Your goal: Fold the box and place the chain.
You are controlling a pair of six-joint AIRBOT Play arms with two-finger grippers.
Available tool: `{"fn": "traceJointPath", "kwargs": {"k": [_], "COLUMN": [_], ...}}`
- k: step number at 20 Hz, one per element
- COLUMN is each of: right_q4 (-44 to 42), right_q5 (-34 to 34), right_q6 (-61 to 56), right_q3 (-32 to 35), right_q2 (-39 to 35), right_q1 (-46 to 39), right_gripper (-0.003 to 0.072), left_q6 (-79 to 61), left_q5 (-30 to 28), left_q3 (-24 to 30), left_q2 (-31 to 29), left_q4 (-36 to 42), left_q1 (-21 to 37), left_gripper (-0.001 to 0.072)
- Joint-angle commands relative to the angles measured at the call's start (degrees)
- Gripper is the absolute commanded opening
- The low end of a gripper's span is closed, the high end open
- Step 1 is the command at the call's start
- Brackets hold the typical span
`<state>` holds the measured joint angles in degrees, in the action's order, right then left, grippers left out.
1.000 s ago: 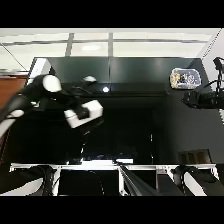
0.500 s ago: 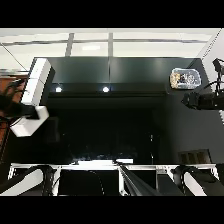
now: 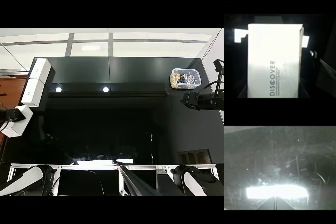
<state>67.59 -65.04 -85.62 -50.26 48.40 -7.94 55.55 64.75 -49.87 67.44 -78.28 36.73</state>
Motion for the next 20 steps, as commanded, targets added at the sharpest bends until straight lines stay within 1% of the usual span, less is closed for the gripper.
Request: {"fn": "traceJointPath", "kwargs": {"k": [1,3,5,6,7,9,10,12,15,16,17,19,20], "right_q4": [0.04,0.0,-0.09,-0.07,-0.04,-0.02,-0.04,-0.02,-0.22,-0.13,0.11,0.02,-0.11], "right_q5": [0.17,0.22,0.04,-0.55,-1.22,-2.32,-2.51,-2.51,-1.53,-1.16,-0.81,0.68,1.01], "right_q6": [-1.36,-1.38,-1.42,-1.4,-1.4,-1.4,-1.4,-1.38,1.14,5.18,8.63,9.79,9.77], "right_q3": [0.02,0.02,0.02,0.02,0.02,0.02,0.02,0.02,-0.09,-0.46,-1.27,-3.17,-4.04], "right_q2": [-0.02,-0.02,-0.02,-0.02,-0.02,-0.02,-0.02,-0.02,-0.02,-0.02,-0.02,-0.04,-0.04], "right_q1": [0.0,0.0,0.0,0.02,0.02,0.02,0.02,0.02,0.48,1.27,2.21,3.39,3.54], "right_gripper": [0.0018,0.0018,0.0018,0.0018,0.0018,0.0018,0.0018,0.0018,0.0018,0.0018,0.0018,0.0018,0.0017], "left_q6": [-11.69,-12.11,-12.22,-12.31,-12.33,-12.31,-12.31,-12.28,-10.86,-10.69,-10.54,-10.08,-10.05], "left_q5": [-7.78,-12.15,-17.2,-18.73,-19.65,-19.5,-19.52,-19.69,-16.79,-15.78,-14.62,-12.15,-10.47], "left_q3": [3.87,4.7,5.22,5.22,5.22,5.22,5.22,4.72,0.68,-1.57,-4.02,-9.84,-12.63], "left_q2": [-0.04,-0.04,0.24,0.37,0.5,0.96,1.05,0.87,-1.33,-2.54,-3.65,-5.75,-6.8], "left_q4": [4.81,5.81,10.14,10.75,11.41,11.74,11.67,11.45,11.76,12.07,12.81,16.15,19.28], "left_q1": [0.7,0.68,0.46,0.17,-0.11,-1.14,-1.68,-2.45,-3.65,-4.85,-6.38,-10.56,-12.81], "left_gripper": [0.0276,0.0276,0.0276,0.0277,0.0277,0.028,0.0347,0.0719,0.072,0.0719,0.0719,0.0716,0.0692]}}
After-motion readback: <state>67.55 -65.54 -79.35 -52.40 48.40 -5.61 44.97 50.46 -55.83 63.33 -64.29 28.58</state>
